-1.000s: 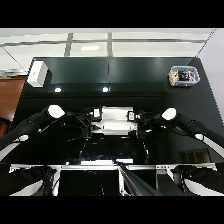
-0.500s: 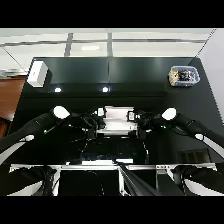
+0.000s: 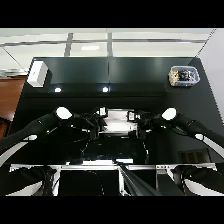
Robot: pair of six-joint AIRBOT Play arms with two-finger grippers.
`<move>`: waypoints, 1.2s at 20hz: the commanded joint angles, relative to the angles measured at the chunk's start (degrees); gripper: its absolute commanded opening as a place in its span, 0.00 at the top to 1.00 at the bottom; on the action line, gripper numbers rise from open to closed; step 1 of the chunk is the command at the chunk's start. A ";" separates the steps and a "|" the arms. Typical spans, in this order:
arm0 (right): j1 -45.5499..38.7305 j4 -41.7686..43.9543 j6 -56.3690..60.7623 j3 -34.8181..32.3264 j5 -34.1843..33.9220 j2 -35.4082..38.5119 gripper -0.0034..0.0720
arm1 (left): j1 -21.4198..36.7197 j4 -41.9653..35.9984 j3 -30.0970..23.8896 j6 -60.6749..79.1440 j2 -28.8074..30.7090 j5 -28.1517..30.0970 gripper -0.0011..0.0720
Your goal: Fold the box and place the chain.
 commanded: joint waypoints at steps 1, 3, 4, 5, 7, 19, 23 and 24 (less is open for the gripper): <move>0.04 0.02 0.09 0.02 -0.02 -0.04 0.37 | 0.33 1.77 0.26 -3.02 0.24 -1.51 0.80; 0.04 0.02 0.09 0.02 -0.02 -0.04 0.37 | 1.53 6.32 1.05 -6.45 2.23 -3.82 0.95; 0.04 0.04 0.09 0.02 -0.02 -0.04 0.37 | 2.58 9.29 1.09 -10.86 4.31 -4.15 0.95; 0.04 0.04 0.09 0.02 -0.02 -0.04 0.37 | 3.96 12.79 1.09 -15.15 6.69 -4.76 0.95; 0.04 0.04 0.09 0.02 -0.02 -0.04 0.37 | 8.09 21.18 1.09 -25.77 12.52 -7.04 0.95; 0.04 0.02 0.09 0.02 -0.02 -0.04 0.37 | 39.50 9.11 -4.94 -71.69 5.42 -25.73 0.95; 0.04 0.04 0.09 0.02 -0.02 -0.04 0.37 | 32.20 4.92 -4.72 -71.43 -1.22 -19.19 0.95; 0.04 0.02 0.09 0.02 -0.02 -0.04 0.37 | 29.75 3.52 -4.28 -70.07 -2.51 -19.39 0.95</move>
